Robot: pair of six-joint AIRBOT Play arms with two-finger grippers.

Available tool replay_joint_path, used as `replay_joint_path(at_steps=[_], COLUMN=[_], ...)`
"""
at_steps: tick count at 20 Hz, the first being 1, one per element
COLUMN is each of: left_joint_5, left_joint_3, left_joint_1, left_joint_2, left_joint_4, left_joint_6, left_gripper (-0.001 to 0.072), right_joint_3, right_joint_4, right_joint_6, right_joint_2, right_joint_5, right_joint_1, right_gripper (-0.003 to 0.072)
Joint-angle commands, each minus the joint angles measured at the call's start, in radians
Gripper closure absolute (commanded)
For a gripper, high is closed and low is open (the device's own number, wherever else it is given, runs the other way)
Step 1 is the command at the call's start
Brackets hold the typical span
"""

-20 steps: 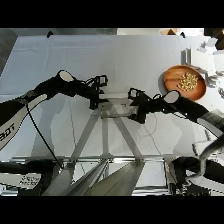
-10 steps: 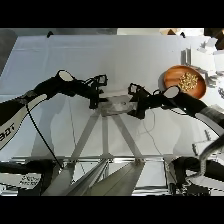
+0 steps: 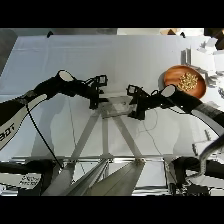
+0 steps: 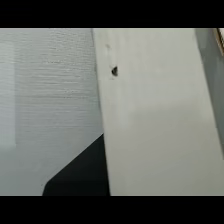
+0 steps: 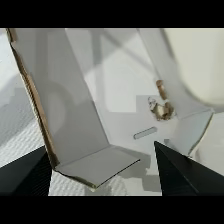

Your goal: Fold the box and place the chain.

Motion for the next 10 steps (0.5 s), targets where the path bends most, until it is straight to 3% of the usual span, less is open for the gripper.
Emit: replay_joint_path(at_steps=[1, 10], left_joint_5=[0.002, 0.002], left_joint_3=[0.000, 0.000], left_joint_1=[0.000, 0.000], left_joint_2=[0.000, 0.000], left_joint_4=[0.000, 0.000], left_joint_6=[-0.001, -0.001], left_gripper=[0.0703, 0.0703], right_joint_3=[0.005, 0.005], right_joint_4=[-0.038, -0.062], right_joint_6=[0.101, 0.181], right_joint_2=[-0.001, 0.039], right_joint_5=[0.046, 0.021], right_joint_1=[0.000, 0.000], right_gripper=[-0.0028, -0.0028])
